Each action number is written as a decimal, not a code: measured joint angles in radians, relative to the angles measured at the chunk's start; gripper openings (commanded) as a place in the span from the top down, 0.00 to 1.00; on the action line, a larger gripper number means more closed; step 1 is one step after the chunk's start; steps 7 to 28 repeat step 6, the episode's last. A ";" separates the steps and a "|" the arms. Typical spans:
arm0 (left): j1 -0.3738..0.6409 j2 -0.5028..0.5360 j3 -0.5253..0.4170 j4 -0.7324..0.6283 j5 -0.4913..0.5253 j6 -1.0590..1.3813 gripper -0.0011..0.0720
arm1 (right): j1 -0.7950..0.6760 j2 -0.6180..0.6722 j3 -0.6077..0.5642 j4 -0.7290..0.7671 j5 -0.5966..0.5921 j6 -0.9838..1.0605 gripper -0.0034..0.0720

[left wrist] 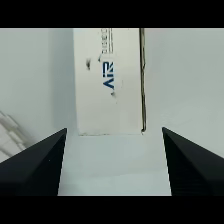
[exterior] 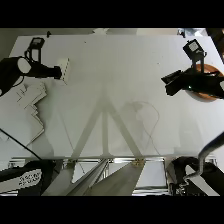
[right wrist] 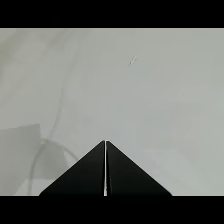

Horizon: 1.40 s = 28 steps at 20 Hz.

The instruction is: Fold the box and place the chain.

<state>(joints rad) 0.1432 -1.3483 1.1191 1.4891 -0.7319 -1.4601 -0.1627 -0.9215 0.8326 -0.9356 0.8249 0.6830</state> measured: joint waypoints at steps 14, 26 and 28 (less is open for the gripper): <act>-0.001 0.259 0.000 -0.010 -0.003 0.005 0.12 | 0.000 0.000 0.000 0.000 0.000 0.000 0.94; -0.001 0.259 0.000 -0.010 -0.003 0.005 0.12 | 0.000 0.000 0.000 0.000 0.000 0.000 0.94; -0.001 0.259 0.000 -0.010 -0.003 0.005 0.12 | 0.000 0.000 0.000 0.000 0.000 0.000 0.94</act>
